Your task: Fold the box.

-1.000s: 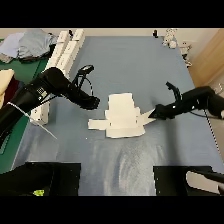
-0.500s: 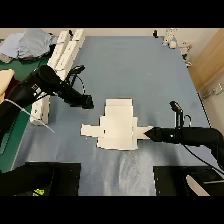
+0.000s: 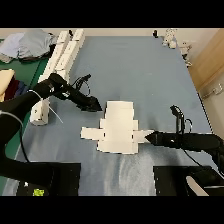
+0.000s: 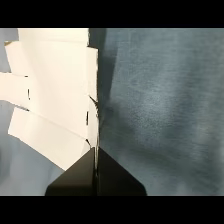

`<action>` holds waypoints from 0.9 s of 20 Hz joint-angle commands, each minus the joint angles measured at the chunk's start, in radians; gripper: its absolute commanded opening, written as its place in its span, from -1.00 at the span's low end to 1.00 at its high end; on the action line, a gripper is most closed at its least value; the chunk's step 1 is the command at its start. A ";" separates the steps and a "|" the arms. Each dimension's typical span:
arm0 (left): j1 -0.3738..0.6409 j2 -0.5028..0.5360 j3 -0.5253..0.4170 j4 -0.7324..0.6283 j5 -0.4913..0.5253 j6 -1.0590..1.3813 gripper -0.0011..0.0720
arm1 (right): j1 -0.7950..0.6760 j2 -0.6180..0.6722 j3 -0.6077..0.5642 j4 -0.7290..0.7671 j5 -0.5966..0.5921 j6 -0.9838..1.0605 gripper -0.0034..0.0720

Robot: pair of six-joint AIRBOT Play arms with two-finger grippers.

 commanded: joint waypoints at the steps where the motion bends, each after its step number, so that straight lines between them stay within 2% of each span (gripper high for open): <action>1: 0.003 -0.124 0.067 -0.066 -0.057 0.066 0.40 | 0.002 0.003 -0.002 -0.003 -0.058 0.000 -0.91; 4: -0.016 -0.171 0.119 -0.076 -0.135 0.089 0.40 | 0.002 0.003 -0.002 -0.002 -0.058 0.000 -0.91; 8: -0.066 -0.175 0.125 -0.069 -0.164 0.131 0.37 | 0.002 0.003 -0.002 -0.003 -0.050 -0.001 -0.91; 9: -0.077 -0.175 0.125 -0.070 -0.172 0.146 0.15 | 0.002 0.003 -0.002 -0.003 -0.045 -0.001 -0.91; 10: -0.087 -0.175 0.125 -0.069 -0.176 0.157 0.13 | 0.002 0.003 -0.002 -0.003 -0.044 -0.001 -0.91; 13: -0.101 -0.191 0.125 -0.068 -0.187 0.156 0.13 | 0.002 0.003 -0.002 -0.003 -0.046 0.000 -0.91; 18: -0.113 -0.225 0.125 -0.077 -0.283 0.182 0.13 | 0.002 0.003 -0.002 -0.003 -0.048 -0.001 -0.91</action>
